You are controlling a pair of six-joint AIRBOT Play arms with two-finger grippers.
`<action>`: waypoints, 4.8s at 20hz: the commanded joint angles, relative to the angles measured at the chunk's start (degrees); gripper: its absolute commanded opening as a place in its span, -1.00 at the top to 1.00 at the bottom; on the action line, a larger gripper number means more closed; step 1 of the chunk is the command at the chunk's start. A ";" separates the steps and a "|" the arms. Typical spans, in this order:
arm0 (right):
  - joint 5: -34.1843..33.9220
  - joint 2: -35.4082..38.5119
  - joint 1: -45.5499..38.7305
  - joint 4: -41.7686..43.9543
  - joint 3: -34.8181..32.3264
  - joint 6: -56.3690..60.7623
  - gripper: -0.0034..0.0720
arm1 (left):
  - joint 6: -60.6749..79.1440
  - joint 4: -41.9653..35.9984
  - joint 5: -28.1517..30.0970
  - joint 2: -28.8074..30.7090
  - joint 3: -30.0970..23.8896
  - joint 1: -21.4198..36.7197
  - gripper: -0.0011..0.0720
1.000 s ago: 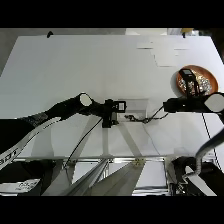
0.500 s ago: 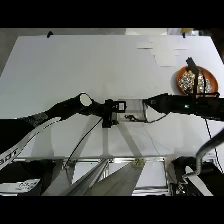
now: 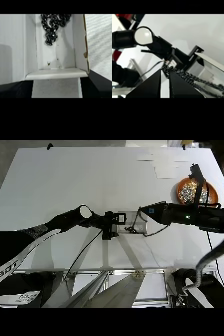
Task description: Fold the box and place the chain.
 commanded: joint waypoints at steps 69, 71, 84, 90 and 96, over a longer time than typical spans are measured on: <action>11.13 -6.56 -5.33 0.17 0.50 -45.29 0.86 | 0.02 0.02 0.02 0.04 0.00 0.04 0.80; 8.48 -6.62 -2.82 -0.26 0.50 -42.45 0.86 | 0.02 0.02 0.02 0.04 0.00 0.04 0.80; -3.34 -16.92 8.55 -20.37 0.48 -18.51 0.37 | 0.00 0.02 0.02 0.04 0.00 0.04 0.80; -0.59 -11.08 1.46 -23.45 0.50 -18.51 0.05 | 0.02 0.02 0.02 0.04 0.00 0.04 0.80; 4.11 -8.28 -2.27 -48.68 -0.33 -19.61 0.34 | 0.02 0.02 0.02 0.04 0.00 0.04 0.80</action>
